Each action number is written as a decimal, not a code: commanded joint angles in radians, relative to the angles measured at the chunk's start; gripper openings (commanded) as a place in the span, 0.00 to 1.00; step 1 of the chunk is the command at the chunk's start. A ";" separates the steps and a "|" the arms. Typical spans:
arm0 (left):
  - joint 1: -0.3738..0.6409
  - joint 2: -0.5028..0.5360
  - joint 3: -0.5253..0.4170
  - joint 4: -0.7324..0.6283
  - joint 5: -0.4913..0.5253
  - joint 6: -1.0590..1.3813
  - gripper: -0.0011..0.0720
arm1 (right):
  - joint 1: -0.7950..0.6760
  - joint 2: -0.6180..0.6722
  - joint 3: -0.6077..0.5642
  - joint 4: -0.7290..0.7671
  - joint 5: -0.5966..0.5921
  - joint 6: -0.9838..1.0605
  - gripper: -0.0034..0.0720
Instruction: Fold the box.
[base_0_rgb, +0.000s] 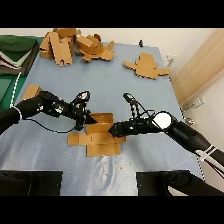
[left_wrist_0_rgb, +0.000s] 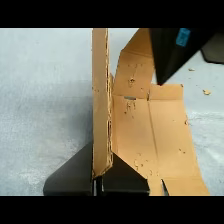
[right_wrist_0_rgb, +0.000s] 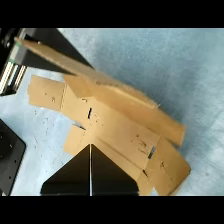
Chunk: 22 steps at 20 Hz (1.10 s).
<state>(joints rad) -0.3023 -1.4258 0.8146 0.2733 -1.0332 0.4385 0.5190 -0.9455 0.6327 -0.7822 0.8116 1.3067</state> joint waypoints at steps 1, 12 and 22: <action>-0.004 0.008 -0.017 -0.035 -0.011 0.029 0.03 | 0.001 -0.001 0.001 -0.049 0.037 0.043 0.05; -0.029 0.098 -0.019 0.145 0.213 -0.092 0.03 | 0.064 -0.010 0.002 0.016 -0.051 0.058 0.05; -0.076 0.155 -0.019 0.070 0.098 -0.087 0.03 | 0.086 -0.125 0.001 -0.224 -0.085 0.201 0.05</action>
<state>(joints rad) -0.3756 -1.2919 0.7963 0.3573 -0.8738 0.3515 0.6010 -1.0473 0.6338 -0.8730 0.7475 1.4166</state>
